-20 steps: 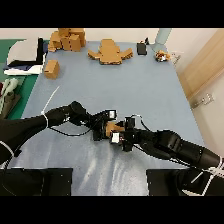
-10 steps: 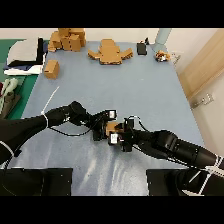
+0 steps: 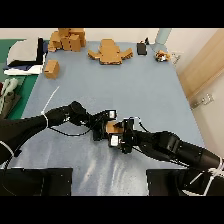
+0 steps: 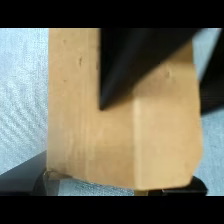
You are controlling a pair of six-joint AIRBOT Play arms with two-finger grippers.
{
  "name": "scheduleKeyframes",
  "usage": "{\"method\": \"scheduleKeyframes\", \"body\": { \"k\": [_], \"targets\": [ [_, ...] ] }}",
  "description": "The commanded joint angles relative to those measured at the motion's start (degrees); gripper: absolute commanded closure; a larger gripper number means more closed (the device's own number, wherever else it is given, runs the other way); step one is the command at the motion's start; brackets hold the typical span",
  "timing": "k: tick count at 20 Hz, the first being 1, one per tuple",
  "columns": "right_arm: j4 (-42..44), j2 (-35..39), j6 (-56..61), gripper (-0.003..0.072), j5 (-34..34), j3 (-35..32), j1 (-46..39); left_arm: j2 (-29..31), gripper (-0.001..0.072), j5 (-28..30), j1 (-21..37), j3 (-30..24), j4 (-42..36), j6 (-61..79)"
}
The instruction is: Fold the box.
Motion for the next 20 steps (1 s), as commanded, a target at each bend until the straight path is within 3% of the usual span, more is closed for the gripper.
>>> {"method": "scheduleKeyframes", "body": {
  "k": [1, 5, 7, 15, 17, 20],
  "targets": [
    [1.73, 3.5, 0.22, 0.0078, 0.76, 0.04, 0.74, -0.04, 0.0196, 0.0, 0.04, 0.0, 0.02, 0.02],
    [2.1, 6.67, 0.22, 0.0104, 1.29, 0.04, -0.92, -0.04, 0.0196, 0.0, 0.04, -0.02, 0.02, 0.02],
    [2.45, 7.19, 0.35, 0.0178, 1.27, 0.04, -2.43, -0.04, 0.0196, 0.0, 0.04, 0.0, 0.02, 0.02],
    [2.8, 1.46, 0.57, 0.0179, 1.03, 0.04, -5.42, -0.04, 0.0196, 0.02, 0.04, -0.02, 0.02, 0.02],
    [3.13, 0.57, 0.57, 0.0266, 0.42, 0.02, -4.2, -0.04, 0.0196, 0.0, 0.04, 0.0, 0.02, 0.02],
    [3.87, -0.57, 0.09, 0.0266, 0.39, 0.02, -4.17, -0.04, 0.0196, 0.0, 0.04, 0.0, 0.02, 0.02]
  ]
}}
